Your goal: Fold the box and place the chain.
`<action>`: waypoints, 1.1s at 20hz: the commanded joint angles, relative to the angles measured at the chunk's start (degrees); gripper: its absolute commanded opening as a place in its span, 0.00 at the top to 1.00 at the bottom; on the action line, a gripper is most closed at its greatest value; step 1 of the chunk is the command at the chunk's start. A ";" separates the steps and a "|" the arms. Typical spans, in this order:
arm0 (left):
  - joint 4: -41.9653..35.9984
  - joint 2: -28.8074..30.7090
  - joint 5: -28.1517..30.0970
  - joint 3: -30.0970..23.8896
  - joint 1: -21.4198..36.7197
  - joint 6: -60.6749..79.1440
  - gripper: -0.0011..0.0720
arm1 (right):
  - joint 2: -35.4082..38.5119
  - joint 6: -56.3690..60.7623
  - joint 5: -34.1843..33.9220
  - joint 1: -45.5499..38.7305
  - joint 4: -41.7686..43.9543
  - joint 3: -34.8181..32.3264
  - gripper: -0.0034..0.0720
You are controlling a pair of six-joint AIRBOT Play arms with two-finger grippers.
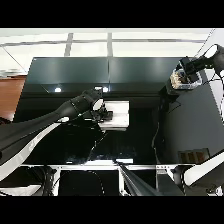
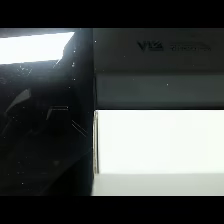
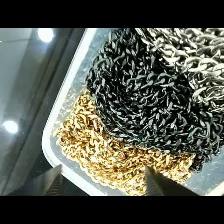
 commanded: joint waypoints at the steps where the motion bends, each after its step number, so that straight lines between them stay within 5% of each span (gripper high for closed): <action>1: 0.02 -0.04 0.00 -0.02 0.02 0.02 0.94 | -0.20 -0.15 0.59 0.28 -0.59 0.07 0.23; 12: 0.02 -0.04 0.02 -0.02 0.02 0.17 0.94 | -3.34 -3.54 -0.76 0.28 1.77 0.07 0.28; 13: 0.02 -0.04 0.04 -0.02 0.02 0.17 0.94 | -3.54 -4.61 -0.66 0.31 2.12 0.07 0.33; 14: 0.02 -0.04 0.04 -0.02 0.02 0.17 0.94 | -3.48 -6.67 -0.55 0.28 2.40 0.09 0.55; 15: 0.00 -0.04 0.04 -0.02 0.02 0.17 0.94 | -3.04 -10.16 -0.39 0.17 3.50 0.09 0.92; 22: 0.00 -0.04 0.04 -0.02 0.02 0.17 0.94 | 6.25 -26.88 4.28 -2.14 4.28 0.37 0.94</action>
